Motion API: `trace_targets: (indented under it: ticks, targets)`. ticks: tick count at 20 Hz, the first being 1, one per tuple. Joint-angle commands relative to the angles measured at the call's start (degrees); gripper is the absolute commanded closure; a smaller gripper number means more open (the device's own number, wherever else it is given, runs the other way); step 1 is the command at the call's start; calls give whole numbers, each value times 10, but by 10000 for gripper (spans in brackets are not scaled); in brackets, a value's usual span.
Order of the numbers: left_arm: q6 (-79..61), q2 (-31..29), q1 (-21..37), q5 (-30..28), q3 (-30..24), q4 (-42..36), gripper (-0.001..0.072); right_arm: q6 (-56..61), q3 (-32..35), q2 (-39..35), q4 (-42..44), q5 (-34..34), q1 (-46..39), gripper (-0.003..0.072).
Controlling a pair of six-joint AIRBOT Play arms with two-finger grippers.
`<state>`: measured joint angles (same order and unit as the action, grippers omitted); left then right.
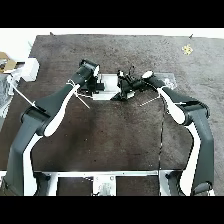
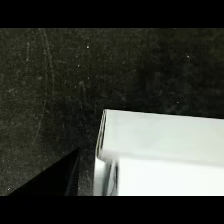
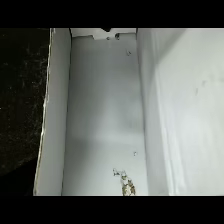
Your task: Fold the box and place the chain.
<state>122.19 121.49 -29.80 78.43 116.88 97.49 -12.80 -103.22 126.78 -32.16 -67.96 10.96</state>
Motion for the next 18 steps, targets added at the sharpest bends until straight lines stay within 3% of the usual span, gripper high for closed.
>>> trace_targets:
  ticks: [1,4,5,10,11,12,13,18]
  targets:
    - [4,4,0,-1,1,-1,601,0,0,0,0,0,0,248]
    - [4,4,0,-10,1,-3,609,0,0,0,0,0,0,247]
    - [4,4,0,-8,1,-4,701,0,0,0,0,0,0,248]
    - [0,4,0,-7,1,-4,699,0,0,0,0,0,0,248]
    - [-9,3,0,-11,1,-5,642,0,0,0,0,0,0,248]
    - [-12,2,0,-16,1,-12,392,0,0,0,0,0,0,248]
    - [-17,-1,0,-23,1,-18,331,0,0,0,0,0,0,248]
    - [-41,-12,0,-20,4,-25,331,0,0,0,0,0,0,248]
